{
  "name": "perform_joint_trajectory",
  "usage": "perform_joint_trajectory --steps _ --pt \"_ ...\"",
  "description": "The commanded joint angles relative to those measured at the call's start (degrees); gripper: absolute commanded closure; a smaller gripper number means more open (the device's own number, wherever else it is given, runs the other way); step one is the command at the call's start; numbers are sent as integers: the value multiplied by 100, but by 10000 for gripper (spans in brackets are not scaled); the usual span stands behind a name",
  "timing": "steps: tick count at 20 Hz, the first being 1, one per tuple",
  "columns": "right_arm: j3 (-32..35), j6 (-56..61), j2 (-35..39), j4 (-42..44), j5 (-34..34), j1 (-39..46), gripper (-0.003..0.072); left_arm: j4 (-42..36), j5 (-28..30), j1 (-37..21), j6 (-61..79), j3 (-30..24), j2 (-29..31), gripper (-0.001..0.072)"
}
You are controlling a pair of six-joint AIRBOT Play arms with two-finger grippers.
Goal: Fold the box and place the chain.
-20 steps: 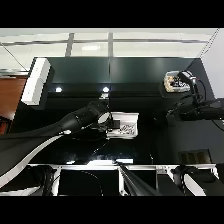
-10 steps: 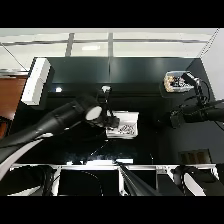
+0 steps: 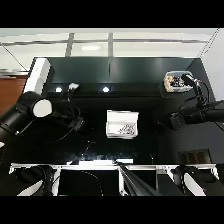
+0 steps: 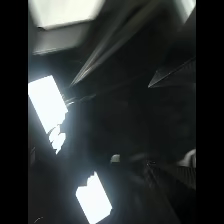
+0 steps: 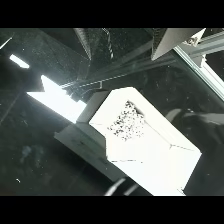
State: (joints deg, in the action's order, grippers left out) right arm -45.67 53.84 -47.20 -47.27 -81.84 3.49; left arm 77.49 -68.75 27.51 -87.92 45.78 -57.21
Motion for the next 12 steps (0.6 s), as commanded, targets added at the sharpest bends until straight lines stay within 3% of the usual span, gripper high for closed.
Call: perform_joint_trajectory --steps 1,3,4,10,12 --pt "-2 7 2 7 -4 -2 243 -2688 -149 -584 4295 -896 173 171" --pt "0 44 2 7 -9 -2 243 -3198 26 -348 5858 -1200 142 138" --pt "0 52 2 7 -4 -2 243 -3156 219 -199 6489 -1300 140 -7" --pt "0 122 2 11 31 -2 243 -3318 1735 146 9171 -1408 -101 -6" --pt "-2 199 2 15 87 -4 243 -3628 1698 44 9272 -1305 -538 -6"
